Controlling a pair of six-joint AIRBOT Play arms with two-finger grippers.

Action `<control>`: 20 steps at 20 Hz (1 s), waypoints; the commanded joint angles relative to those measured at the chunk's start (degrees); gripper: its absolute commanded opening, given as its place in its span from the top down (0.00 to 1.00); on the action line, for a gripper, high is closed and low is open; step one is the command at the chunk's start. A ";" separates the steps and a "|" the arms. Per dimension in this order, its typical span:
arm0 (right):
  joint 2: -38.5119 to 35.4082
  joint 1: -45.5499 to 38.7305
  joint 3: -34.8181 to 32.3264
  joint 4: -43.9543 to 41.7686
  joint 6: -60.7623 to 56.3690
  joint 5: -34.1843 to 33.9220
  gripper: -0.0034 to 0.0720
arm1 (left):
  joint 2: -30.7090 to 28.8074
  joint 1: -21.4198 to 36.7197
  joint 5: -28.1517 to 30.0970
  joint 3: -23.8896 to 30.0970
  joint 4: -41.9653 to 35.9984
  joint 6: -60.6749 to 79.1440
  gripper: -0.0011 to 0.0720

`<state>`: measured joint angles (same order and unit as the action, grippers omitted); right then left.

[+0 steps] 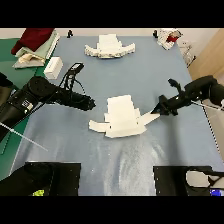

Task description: Fold the box.

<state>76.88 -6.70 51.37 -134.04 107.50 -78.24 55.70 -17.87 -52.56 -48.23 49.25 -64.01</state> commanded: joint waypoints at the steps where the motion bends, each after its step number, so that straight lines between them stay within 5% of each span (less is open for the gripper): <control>1: -10.91 6.01 -14.12 0.33 -3.65 11.19 0.95 | -0.02 0.04 -0.07 0.02 -0.37 0.04 0.97; 4: -14.45 9.09 -18.40 0.31 -6.03 17.88 0.92 | 0.00 0.04 0.20 0.02 -0.39 0.04 0.96; 6: -14.14 10.82 -18.38 0.33 -6.05 18.05 0.62 | 0.00 0.02 0.15 0.02 -0.42 0.04 0.96; 14: -12.48 12.59 -18.38 0.15 -6.12 18.27 0.66 | 0.00 0.02 0.07 0.02 -2.43 0.04 0.97; 17: -12.48 12.59 -18.38 0.24 -5.90 18.25 0.85 | 0.00 0.02 0.09 0.02 -2.97 0.04 0.97; 20: -12.48 12.59 -18.38 0.24 -5.88 18.51 0.85 | 0.00 0.02 0.11 0.02 -2.99 0.04 0.96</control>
<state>64.36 5.82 33.04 -133.78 101.56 -59.99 55.70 -17.87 -52.47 -48.23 46.63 -63.96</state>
